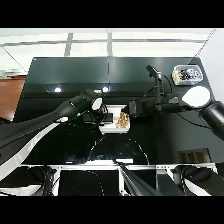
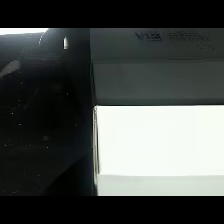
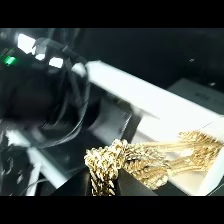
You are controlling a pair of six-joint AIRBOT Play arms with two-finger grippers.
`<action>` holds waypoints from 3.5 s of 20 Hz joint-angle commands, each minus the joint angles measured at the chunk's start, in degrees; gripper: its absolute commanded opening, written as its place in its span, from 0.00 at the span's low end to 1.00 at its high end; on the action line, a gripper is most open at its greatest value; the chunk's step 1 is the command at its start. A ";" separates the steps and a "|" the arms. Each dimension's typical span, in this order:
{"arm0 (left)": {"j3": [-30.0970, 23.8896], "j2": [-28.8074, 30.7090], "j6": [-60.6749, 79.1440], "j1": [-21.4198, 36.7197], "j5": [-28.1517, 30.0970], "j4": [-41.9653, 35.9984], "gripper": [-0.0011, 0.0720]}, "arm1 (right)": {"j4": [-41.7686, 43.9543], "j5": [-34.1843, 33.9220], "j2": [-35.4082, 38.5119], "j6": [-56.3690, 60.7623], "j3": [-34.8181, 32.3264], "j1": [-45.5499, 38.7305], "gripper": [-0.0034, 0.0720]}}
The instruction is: Fold the box and place the chain.
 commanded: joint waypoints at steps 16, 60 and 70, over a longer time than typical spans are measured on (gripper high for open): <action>0.02 -0.20 0.17 -0.02 -0.26 -0.31 0.05 | -26.99 12.87 5.33 0.70 2.10 -19.32 0.34; -24.15 10.14 143.56 23.23 13.42 -44.72 0.99 | -27.23 9.92 5.22 0.92 1.20 -19.21 0.34; -24.15 9.84 143.36 19.91 15.67 -46.31 0.99 | -27.26 8.76 5.22 0.90 1.20 -19.21 0.34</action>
